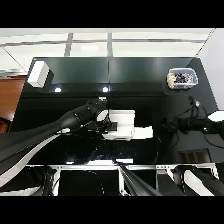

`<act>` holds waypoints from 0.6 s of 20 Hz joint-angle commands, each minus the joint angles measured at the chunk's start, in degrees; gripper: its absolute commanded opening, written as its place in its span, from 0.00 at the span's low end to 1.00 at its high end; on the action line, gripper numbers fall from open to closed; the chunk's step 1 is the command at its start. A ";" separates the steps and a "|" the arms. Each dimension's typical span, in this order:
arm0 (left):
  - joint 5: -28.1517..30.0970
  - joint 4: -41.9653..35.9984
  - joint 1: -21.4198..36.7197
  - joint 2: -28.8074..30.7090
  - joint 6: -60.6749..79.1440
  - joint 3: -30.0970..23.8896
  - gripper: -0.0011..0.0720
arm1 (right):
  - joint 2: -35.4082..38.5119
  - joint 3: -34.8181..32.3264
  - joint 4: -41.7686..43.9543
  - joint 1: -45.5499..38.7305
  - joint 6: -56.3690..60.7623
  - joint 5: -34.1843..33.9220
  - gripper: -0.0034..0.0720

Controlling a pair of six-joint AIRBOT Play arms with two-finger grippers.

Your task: Fold the box and place the chain.

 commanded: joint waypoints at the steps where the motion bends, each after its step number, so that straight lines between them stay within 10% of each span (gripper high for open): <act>1: -0.04 0.02 0.07 -0.02 -0.07 0.00 0.05 | -2.32 -3.30 0.68 5.73 1.95 0.92 0.06; 7: -0.02 0.02 0.07 -0.02 -0.07 0.00 0.05 | -10.03 -2.93 21.59 15.74 -13.14 0.92 0.06; 12: -0.04 0.04 0.07 -0.02 -0.04 0.00 0.05 | -9.99 1.20 17.88 16.04 -15.80 4.42 0.06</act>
